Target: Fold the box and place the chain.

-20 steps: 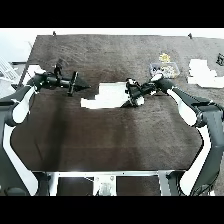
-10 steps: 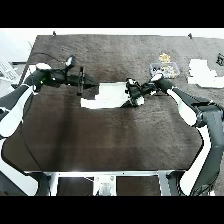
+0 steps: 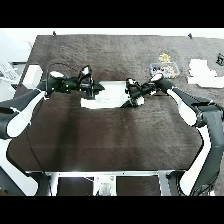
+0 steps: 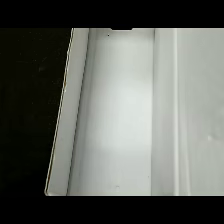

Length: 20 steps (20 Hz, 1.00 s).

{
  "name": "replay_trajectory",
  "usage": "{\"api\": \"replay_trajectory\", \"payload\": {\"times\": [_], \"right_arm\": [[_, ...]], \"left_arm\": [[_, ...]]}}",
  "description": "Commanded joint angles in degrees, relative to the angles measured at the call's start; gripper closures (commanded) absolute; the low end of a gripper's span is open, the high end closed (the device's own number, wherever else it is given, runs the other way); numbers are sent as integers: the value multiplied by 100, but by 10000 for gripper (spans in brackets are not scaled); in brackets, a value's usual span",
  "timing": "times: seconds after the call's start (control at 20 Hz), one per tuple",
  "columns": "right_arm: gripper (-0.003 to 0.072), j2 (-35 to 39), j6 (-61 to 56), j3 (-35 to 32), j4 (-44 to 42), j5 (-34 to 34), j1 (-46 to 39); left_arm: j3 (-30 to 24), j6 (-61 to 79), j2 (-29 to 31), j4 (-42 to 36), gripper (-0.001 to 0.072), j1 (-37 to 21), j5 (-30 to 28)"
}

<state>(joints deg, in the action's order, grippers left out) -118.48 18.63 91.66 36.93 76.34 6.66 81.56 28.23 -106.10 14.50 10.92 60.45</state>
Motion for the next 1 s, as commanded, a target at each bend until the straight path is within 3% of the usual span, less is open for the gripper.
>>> {"api": "replay_trajectory", "payload": {"times": [0.0, 0.2, 0.95], "right_arm": [[94, -2, 2, 4, 0, 2, 4], [95, -2, 2, 4, 0, 2, 4], [95, -2, 2, 4, 0, 2, 4]], "left_arm": [[9, 81, -24, -31, 693, 48, -761], [28, 203, -24, -35, 693, 48, -1189], [31, 79, -387, 197, 692, 205, -977]]}}
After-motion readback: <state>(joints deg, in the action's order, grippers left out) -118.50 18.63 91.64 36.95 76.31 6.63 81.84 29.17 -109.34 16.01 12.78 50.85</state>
